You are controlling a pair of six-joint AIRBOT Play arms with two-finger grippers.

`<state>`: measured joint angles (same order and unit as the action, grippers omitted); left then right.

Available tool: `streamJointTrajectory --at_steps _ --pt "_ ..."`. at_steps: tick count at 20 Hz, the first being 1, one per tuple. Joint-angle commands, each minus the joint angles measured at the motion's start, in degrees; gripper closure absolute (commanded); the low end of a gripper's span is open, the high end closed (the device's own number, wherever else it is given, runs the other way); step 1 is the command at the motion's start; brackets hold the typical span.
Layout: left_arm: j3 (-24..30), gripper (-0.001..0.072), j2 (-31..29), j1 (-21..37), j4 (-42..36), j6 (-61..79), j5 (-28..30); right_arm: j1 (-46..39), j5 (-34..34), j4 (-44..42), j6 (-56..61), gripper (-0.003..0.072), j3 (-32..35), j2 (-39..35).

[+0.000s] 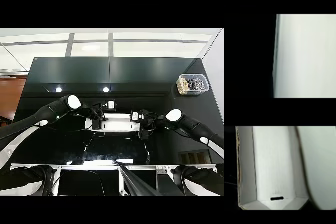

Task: Fold the box and place the chain.

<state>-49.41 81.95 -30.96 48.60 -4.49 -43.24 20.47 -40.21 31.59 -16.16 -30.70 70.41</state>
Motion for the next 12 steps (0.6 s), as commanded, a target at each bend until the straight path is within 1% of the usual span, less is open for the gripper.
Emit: streamJointTrajectory --at_steps 1,12 --pt "-0.04 0.0682 0.00 -0.02 0.00 0.00 -0.02 -0.09 -0.04 -0.07 -2.73 -0.0023 0.02 1.03" --pt "-0.04 0.0682 0.02 -0.02 0.00 0.00 -0.02 0.35 0.57 -0.55 -3.74 -0.0022 0.00 1.70"
